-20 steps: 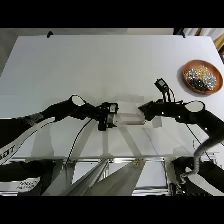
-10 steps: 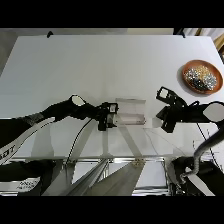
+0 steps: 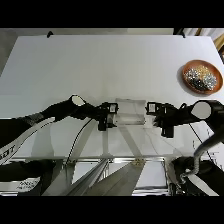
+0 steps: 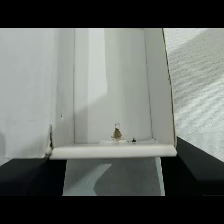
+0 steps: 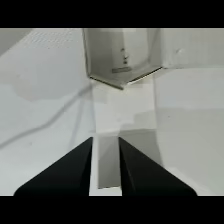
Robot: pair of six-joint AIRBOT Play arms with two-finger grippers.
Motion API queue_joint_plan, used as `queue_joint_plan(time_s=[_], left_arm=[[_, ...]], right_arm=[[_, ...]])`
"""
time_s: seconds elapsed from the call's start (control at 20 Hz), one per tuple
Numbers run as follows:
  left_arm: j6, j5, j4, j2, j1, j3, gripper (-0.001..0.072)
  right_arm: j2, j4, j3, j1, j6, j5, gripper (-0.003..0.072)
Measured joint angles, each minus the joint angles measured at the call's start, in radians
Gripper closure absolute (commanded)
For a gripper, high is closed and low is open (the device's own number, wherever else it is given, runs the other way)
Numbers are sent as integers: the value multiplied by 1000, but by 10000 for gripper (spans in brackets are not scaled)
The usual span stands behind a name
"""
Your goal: Fold the box and place the chain.
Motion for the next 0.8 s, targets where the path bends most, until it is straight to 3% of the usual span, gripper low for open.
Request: queue_joint_plan(time_s=[0.8], left_arm=[[0, 0, 0, 0, 0, 0, 453]], right_arm=[[-32, 137, -97, 13, -308, -186, 512]])
